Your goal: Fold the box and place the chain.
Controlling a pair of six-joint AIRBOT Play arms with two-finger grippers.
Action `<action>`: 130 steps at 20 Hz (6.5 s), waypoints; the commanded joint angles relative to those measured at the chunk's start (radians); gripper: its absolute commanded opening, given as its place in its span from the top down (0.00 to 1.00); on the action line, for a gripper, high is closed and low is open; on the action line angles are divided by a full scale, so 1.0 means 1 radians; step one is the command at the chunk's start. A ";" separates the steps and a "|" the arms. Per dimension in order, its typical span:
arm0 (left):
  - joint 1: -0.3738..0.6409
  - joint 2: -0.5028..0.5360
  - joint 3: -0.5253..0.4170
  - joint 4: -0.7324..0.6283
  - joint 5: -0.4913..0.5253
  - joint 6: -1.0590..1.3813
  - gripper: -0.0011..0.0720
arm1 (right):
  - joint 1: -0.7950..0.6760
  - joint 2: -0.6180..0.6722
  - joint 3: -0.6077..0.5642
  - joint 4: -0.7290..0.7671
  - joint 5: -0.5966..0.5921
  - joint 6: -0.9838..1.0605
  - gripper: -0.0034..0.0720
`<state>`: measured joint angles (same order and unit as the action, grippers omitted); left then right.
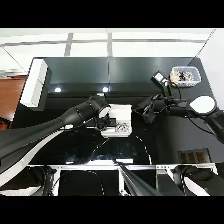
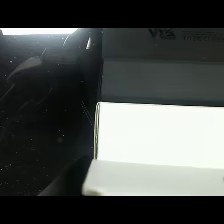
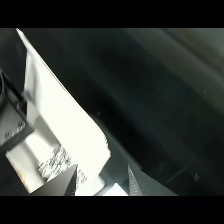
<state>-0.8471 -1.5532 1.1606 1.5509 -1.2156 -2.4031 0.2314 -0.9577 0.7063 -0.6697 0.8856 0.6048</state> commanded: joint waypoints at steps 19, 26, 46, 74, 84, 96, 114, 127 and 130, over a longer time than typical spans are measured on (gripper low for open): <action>0.683 0.759 -0.634 -0.777 0.035 1.485 0.25 | -0.057 0.000 0.001 -0.023 0.180 0.047 0.47; 0.542 0.732 -0.745 -0.899 0.262 2.411 0.01 | -0.057 0.000 0.001 -0.023 0.156 0.074 0.47; 0.459 0.243 -0.546 -0.992 0.346 2.681 0.01 | -0.057 0.000 0.001 -0.023 0.148 0.099 0.47; 0.411 0.237 -0.538 -1.037 0.419 2.708 0.51 | -0.041 -0.186 0.043 0.277 -0.334 0.284 0.02; 0.411 0.237 -0.538 -1.037 0.419 2.708 0.51 | 0.018 -0.273 0.203 0.087 0.201 -0.232 0.03; 0.411 0.237 -0.538 -1.036 0.419 2.708 0.51 | 0.164 -0.277 0.200 -0.120 0.257 -0.307 0.03; 0.411 0.237 -0.538 -1.036 0.419 2.708 0.51 | 0.218 -0.304 0.200 -0.210 0.191 -0.293 0.03; 0.411 0.237 -0.538 -1.036 0.419 2.708 0.51 | 0.289 -0.293 0.201 -0.188 0.232 -0.266 0.03; 0.411 0.237 -0.538 -1.036 0.419 2.708 0.51 | 0.314 -0.293 0.201 -0.198 0.124 -0.328 0.03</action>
<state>-0.4358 -1.3159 0.6220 0.5144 -0.7967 0.3046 0.5186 -1.2514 0.9073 -0.8623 1.0840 0.3252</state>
